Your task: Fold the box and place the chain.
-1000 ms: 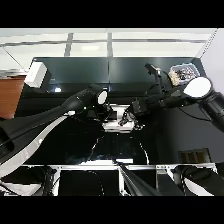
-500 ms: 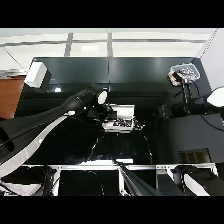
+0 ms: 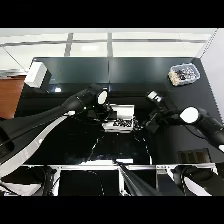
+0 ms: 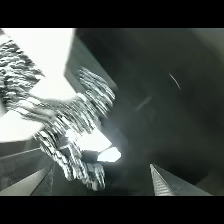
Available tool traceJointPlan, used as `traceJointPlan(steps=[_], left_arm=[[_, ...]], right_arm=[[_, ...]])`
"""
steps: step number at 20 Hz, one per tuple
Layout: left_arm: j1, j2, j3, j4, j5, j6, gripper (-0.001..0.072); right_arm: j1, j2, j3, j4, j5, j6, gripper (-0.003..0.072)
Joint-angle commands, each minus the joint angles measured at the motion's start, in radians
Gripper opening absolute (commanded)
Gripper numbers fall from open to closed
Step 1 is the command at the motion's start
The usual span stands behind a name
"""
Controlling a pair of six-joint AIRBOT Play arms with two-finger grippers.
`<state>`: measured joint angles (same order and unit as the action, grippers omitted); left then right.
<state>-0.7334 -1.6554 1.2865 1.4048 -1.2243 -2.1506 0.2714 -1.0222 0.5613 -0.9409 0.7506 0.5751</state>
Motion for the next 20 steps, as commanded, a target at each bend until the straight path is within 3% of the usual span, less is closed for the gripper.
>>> traceJointPlan(steps=[1,4,11,13,14,17,20], left_arm=[[0.001,0.000,0.000,0.000,-0.008,0.000,0.0025],[0.001,0.000,0.000,0.000,-0.010,0.000,0.0026],[0.001,0.000,0.000,0.000,-0.010,0.000,0.0026],[0.001,0.000,0.000,0.000,-0.010,0.000,0.0025],[0.001,0.000,0.000,0.000,-0.010,0.000,0.0025],[0.001,0.000,0.000,0.000,-0.010,0.000,0.0025],[0.001,0.000,0.000,0.000,-0.010,0.000,0.0025]], right_arm=[[0.040,-0.082,-0.009,0.144,-0.046,-0.499,0.0696],[0.041,-0.154,-0.008,0.286,-0.035,-0.685,0.0696],[0.040,-0.212,-0.005,0.285,-0.066,-0.744,0.0684],[0.037,-0.212,-0.005,0.285,-0.067,-0.740,0.0240],[0.032,-0.212,-0.004,0.281,-0.067,-0.719,0.0102],[0.006,-0.164,0.000,0.211,-0.066,-0.561,0.0016],[-0.024,-0.042,0.017,0.061,-0.030,-0.236,0.0015]])
